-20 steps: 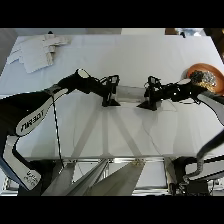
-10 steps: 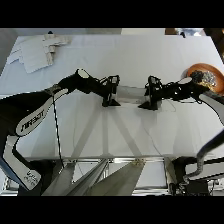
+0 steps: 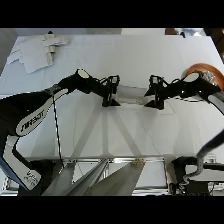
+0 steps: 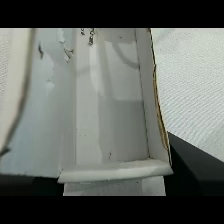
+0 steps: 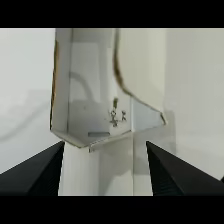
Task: Fold the box and place the chain.
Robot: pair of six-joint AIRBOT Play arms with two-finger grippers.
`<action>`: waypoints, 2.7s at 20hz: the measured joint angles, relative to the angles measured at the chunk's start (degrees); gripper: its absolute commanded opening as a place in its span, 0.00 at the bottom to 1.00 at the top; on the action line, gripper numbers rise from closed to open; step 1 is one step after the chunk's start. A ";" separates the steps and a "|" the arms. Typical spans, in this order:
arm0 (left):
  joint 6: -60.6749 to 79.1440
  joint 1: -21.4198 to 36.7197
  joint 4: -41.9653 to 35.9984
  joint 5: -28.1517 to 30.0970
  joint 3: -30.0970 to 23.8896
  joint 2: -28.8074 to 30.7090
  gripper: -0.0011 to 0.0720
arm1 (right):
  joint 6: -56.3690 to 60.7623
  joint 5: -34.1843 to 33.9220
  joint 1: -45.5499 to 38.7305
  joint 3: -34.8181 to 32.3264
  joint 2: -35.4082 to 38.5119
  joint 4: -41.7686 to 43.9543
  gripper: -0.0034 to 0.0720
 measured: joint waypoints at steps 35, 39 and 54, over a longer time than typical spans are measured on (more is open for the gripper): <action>-0.04 0.00 0.07 -0.24 -0.02 -0.02 0.55 | 40.89 -19.52 8.26 0.02 -0.26 11.43 0.06; 0.04 0.00 0.04 -0.15 -0.02 -0.02 0.55 | 40.96 -18.49 8.31 0.02 3.10 12.61 0.06; -0.48 -0.02 -0.31 0.28 -0.02 -0.02 0.55 | 41.03 -16.61 8.31 0.02 24.50 -8.90 0.05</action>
